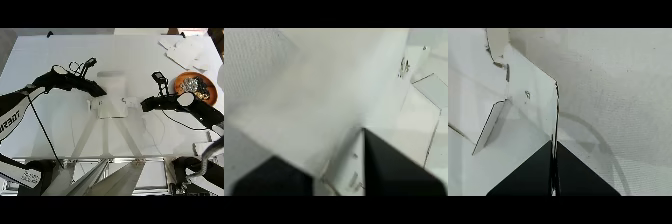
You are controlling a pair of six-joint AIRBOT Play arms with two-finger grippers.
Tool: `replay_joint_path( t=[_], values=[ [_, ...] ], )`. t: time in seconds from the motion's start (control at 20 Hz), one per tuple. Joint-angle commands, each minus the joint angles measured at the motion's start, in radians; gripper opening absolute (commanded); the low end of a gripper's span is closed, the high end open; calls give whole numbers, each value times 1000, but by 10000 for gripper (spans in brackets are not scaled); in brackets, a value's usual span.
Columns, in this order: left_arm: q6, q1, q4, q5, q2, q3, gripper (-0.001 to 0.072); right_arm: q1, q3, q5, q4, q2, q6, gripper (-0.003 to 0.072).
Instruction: Fold the box and place the chain.
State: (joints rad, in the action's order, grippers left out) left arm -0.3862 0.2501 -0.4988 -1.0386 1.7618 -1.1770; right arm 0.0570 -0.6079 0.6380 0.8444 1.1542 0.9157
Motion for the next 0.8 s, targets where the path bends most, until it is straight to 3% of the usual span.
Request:
replay_joint_path(
  t=[0.0, 0.75],
  values=[
    [34, 1, 16, 2, 24, -1, 3, 1, 0, 0, 0, -1, 0, 9],
    [101, 5, 19, -24, -3, -1, 12, 1, 0, 0, 0, -1, 0, 9]
  ],
)
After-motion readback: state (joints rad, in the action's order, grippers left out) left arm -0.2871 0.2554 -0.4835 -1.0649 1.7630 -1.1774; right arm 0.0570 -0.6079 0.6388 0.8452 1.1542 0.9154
